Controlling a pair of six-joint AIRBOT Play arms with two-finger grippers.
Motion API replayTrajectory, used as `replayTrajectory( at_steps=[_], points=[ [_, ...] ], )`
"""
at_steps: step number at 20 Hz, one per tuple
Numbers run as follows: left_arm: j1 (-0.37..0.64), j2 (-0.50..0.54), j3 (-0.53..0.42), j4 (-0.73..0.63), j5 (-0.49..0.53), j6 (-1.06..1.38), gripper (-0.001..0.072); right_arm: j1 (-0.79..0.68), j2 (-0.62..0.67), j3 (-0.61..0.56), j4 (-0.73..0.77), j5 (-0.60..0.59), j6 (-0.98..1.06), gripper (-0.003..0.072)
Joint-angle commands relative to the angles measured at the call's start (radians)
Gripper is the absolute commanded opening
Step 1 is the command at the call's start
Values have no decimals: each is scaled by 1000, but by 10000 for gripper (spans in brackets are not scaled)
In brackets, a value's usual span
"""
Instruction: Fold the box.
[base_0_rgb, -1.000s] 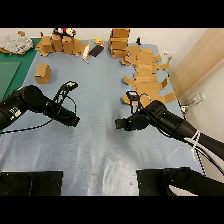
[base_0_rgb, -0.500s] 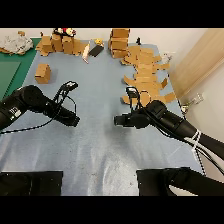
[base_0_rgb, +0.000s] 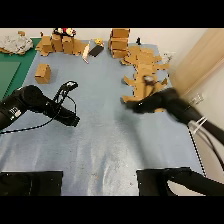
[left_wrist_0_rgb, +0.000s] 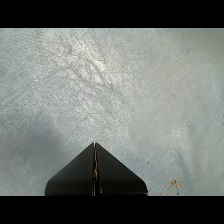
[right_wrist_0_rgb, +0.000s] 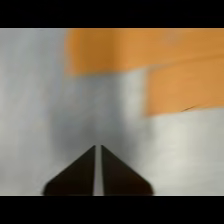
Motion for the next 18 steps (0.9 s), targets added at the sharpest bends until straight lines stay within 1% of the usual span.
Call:
replayTrajectory(
  at_steps=[1, 2, 4, 5, 7, 8, 9, 13, 15, 18],
  points=[
    [0, 0, 0, 1, 0, 0, 11, -401, -61, 121, -5, -37, -230, 392],
    [0, 0, 0, 0, 0, 0, 11, -518, -97, 163, -2, -32, -302, 419],
    [0, 0, 0, 0, 0, 0, 12, -700, -188, 253, 56, -32, -429, 420],
    [0, 0, 0, 0, 0, 0, 11, -765, -235, 296, 129, -34, -506, 420],
    [0, 0, 0, 0, 0, 0, 11, -848, -316, 368, 349, -36, -684, 419],
    [0, 0, 0, 1, 0, 0, 11, -864, -345, 393, 426, -36, -754, 420],
    [0, 0, 0, 0, 0, 0, 11, -868, -375, 418, 462, -37, -805, 419],
    [0, 0, 0, 0, 0, 0, 11, -843, -483, 490, 501, -110, -867, 420],
    [0, 0, 0, 0, 0, 0, 11, -824, -507, 492, 520, -124, -918, 419],
    [0, 0, 0, 0, 0, 0, 11, -798, -529, 492, 531, -133, -926, 420]
  ],
)
